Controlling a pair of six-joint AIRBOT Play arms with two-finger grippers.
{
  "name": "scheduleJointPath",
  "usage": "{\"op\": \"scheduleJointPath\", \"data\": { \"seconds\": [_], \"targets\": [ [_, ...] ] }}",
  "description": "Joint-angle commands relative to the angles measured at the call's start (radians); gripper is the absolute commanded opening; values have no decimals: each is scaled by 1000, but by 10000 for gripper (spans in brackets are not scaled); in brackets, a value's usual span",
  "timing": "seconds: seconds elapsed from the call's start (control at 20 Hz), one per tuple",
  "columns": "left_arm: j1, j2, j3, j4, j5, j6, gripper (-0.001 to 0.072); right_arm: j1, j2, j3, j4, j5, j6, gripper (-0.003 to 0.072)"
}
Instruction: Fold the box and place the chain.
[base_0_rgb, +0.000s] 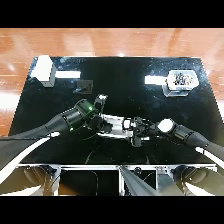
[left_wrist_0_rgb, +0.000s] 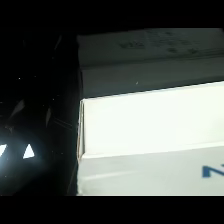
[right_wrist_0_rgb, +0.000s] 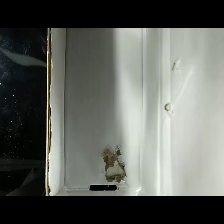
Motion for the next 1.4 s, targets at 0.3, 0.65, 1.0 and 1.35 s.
{"op": "scheduleJointPath", "data": {
  "seconds": [0.3,0.65,1.0,1.35],
  "targets": [
    [0,-23,1,0,-30,-3,336,0,0,0,0,0,0,430],
    [0,-27,1,-3,-48,-3,336,0,0,0,0,0,0,430],
    [0,-32,1,-3,-50,1,336,0,0,0,0,0,0,430],
    [0,-32,1,-3,-51,2,135,0,0,0,0,0,0,430]
  ]
}}
